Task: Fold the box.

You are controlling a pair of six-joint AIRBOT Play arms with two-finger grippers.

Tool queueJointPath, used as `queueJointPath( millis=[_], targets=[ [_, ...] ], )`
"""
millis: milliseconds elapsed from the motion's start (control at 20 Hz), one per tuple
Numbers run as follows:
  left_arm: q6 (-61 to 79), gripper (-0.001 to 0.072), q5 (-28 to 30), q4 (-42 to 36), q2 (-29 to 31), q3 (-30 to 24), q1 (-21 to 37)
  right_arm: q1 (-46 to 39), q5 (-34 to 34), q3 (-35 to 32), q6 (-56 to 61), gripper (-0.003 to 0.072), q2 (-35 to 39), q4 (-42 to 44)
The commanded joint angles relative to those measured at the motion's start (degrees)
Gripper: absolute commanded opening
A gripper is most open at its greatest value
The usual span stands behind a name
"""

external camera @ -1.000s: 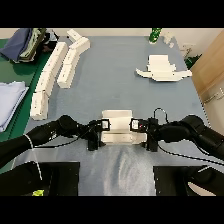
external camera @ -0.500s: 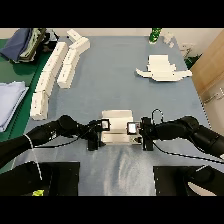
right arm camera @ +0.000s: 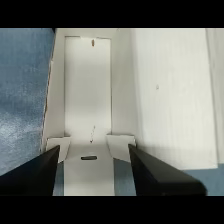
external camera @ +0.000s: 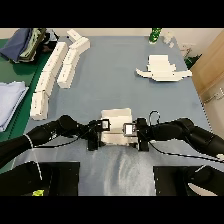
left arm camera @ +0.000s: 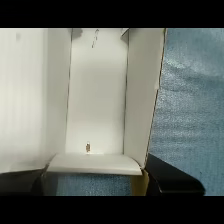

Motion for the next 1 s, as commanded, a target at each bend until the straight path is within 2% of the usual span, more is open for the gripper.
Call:
queueJointPath(
  millis=[0,100,200,300,400,600,700,800,950],
  targets=[
    [0.0,0.0448,0.0,0.0,0.0,0.0,0.0,0.5,0.5,0.0,0.2,0.0701,-0.8,0.9],
    [0.0,0.0448,0.0,0.0,0.0,0.0,0.0,0.5,0.0,0.0,3.3,0.0672,-0.4,-0.3],
    [0.0,0.0448,0.0,0.0,0.0,0.0,0.0,0.4,-2.6,0.7,11.6,0.0421,1.2,-2.9],
    [0.0,0.0448,0.0,0.0,0.0,0.0,0.0,0.4,-7.4,2.2,26.5,0.0167,3.5,-9.9],
    [0.0,0.0448,0.0,0.0,0.0,0.0,0.0,0.4,-11.6,3.9,45.2,0.0012,6.4,-20.4],
    [0.0,0.0448,0.0,0.0,0.0,0.0,0.0,-3.2,-22.1,5.9,84.3,0.0002,12.5,-47.2],
    [0.0,0.0448,0.0,0.0,0.0,0.0,0.0,-10.3,-29.2,5.9,97.0,0.0002,12.1,-52.7],
    [0.0,0.0448,0.1,0.0,0.0,0.0,0.0,-19.2,-30.6,5.4,98.3,0.0002,9.4,-45.9],
    [0.0,0.0448,0.0,0.0,0.0,0.0,0.0,-29.8,-27.0,3.0,83.7,0.0003,2.7,-24.2]
  ],
)
